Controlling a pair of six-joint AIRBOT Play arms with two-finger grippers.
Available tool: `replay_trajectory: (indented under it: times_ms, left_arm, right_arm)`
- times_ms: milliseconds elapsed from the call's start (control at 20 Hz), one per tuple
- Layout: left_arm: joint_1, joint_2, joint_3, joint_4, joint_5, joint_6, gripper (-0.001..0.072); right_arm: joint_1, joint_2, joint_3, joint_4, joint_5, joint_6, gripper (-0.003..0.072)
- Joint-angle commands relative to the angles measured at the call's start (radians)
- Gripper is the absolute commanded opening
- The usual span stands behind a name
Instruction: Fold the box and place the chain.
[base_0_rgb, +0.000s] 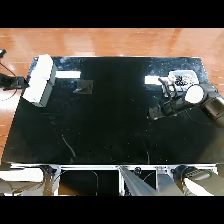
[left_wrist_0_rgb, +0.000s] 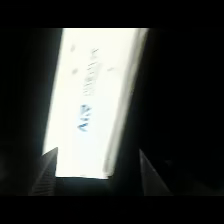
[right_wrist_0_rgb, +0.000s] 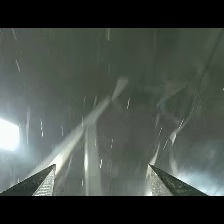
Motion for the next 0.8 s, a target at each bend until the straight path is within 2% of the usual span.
replay_trajectory:
  times_ms: [0,50,100,200,350,450,550,650,750]
  left_arm:
    - [-0.032,0.048,0.042,-0.227,0.097,-0.068,0.0321]
    - [-0.06,0.069,0.031,-0.23,0.113,-0.069,0.0119]
    - [-0.096,0.093,0.014,-0.232,0.143,-0.078,0.0038]
    - [-0.185,0.169,-0.063,-0.23,0.138,-0.093,0.0019]
    - [-0.343,0.395,-0.316,-0.225,-0.046,-0.11,0.0019]
    - [-0.462,0.563,-0.514,-0.198,-0.153,-0.133,0.0018]
    - [-0.597,0.686,-0.681,-0.087,-0.264,-0.228,0.0018]
    - [-0.694,0.722,-0.756,0.091,-0.294,-0.391,0.0018]
    - [-0.721,0.717,-0.767,0.135,-0.29,-0.47,0.0019]
  right_arm:
    - [0.001,-0.012,0.122,-0.07,-0.06,-0.011,0.072]
    - [0.001,-0.024,0.167,-0.106,-0.037,-0.011,0.072]
    - [0.0,-0.031,0.196,-0.14,-0.015,-0.011,0.0558]
    - [-0.006,-0.03,0.205,-0.151,0.04,-0.006,0.0024]
    - [-0.01,-0.005,0.172,-0.153,0.106,0.064,0.0043]
    - [-0.013,0.056,0.099,-0.206,0.071,0.169,0.0043]
    - [-0.019,0.123,-0.005,-0.314,0.005,0.275,0.0043]
    - [-0.059,0.132,-0.067,-0.384,-0.004,0.316,0.0043]
    - [-0.096,0.132,-0.078,-0.386,-0.003,0.312,0.0042]
